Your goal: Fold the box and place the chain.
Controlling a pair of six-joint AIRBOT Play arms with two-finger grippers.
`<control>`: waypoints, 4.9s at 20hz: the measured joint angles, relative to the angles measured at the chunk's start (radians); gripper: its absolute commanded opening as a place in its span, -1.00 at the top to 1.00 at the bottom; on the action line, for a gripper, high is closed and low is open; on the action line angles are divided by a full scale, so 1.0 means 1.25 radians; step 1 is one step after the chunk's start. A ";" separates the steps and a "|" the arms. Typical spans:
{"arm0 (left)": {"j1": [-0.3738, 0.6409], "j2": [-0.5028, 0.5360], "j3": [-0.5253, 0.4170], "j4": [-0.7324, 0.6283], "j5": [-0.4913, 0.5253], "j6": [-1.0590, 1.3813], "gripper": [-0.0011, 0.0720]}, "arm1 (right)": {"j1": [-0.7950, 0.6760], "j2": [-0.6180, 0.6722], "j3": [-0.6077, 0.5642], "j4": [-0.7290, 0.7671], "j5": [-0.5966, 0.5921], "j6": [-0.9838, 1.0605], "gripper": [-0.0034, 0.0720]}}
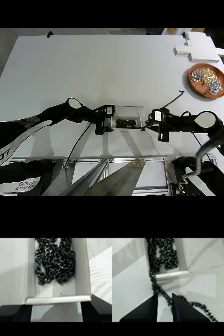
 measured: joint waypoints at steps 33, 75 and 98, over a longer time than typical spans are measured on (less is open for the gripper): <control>0.000 0.000 0.000 0.000 0.000 0.000 0.88 | 0.126 -0.105 -0.020 -0.116 -0.126 0.093 0.85; 0.000 0.000 0.000 0.000 0.000 0.000 0.88 | 0.244 -0.077 0.305 -0.342 0.056 0.508 0.48; 0.000 0.000 0.000 0.000 0.000 0.000 0.88 | 0.125 -0.220 0.080 -0.130 -0.184 0.132 0.30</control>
